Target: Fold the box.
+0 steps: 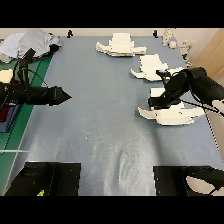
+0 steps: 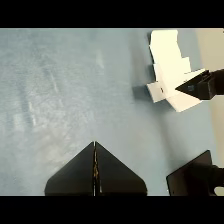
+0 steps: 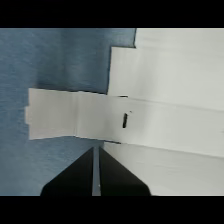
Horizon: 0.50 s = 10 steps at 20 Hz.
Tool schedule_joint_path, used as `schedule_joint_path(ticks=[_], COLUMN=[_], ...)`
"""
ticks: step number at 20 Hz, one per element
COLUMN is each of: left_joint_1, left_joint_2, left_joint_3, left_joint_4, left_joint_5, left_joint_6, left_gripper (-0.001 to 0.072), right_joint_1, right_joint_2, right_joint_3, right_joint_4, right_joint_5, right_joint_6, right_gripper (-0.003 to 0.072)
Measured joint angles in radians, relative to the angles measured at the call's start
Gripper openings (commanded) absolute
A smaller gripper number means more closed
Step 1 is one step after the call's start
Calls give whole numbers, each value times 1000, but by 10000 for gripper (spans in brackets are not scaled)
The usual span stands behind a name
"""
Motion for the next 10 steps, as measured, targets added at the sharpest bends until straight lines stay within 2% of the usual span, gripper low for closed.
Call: schedule_joint_path(ticks=[3, 6, 8, 10], left_joint_1=[0, 0, -3, -12], left_joint_2=[0, 0, -2, -6], left_joint_3=[0, 0, 0, 0], left_joint_4=[-40, -90, -114, -127], left_joint_5=[24, 59, 62, 52], left_joint_6=[-4, -7, -7, -10], left_gripper=[12, 13, 12, 13], right_joint_1=[-91, -306, -487, -674], right_joint_2=[-24, -79, -128, -195], right_joint_3=[113, 247, 298, 325], right_joint_4=[-128, -232, -211, -94], right_joint_5=[-58, -153, -195, -212], right_joint_6=[43, 15, -40, -130], right_gripper=[308, 308, 314, 479])
